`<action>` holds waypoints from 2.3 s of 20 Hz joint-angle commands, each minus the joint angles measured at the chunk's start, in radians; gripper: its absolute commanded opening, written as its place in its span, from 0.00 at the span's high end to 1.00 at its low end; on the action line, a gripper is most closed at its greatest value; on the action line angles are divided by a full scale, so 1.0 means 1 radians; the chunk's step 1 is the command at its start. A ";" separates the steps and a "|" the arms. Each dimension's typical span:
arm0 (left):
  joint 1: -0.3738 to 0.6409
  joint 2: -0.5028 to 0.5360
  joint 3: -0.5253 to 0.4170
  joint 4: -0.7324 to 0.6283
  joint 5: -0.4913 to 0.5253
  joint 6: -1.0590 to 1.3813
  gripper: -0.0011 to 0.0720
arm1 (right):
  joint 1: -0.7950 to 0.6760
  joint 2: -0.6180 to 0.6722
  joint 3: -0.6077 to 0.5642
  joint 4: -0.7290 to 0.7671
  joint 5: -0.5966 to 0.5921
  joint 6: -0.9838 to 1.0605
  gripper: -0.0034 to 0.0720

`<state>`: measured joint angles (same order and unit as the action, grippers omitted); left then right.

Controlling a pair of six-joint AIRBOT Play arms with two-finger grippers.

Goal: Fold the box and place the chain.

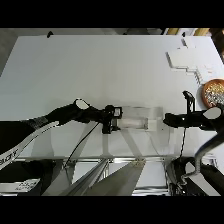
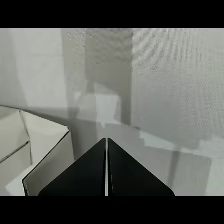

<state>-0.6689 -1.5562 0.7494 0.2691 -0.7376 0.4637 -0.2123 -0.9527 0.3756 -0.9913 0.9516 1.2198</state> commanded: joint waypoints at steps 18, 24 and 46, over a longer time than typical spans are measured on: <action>0.000 0.000 0.000 0.000 0.000 0.000 0.56 | 0.132 0.106 -0.013 0.244 0.137 -0.156 0.87; 0.000 0.000 0.000 0.000 0.000 0.000 0.56 | 0.132 0.112 -0.013 0.249 0.138 -0.154 0.78; 0.000 0.000 0.000 0.000 0.000 0.000 0.56 | 0.132 0.182 -0.013 0.286 0.136 -0.158 0.69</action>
<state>-0.6689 -1.5562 0.7494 0.2691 -0.7376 0.4641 -0.0811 -0.7715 0.3630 -0.7071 1.0901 1.0626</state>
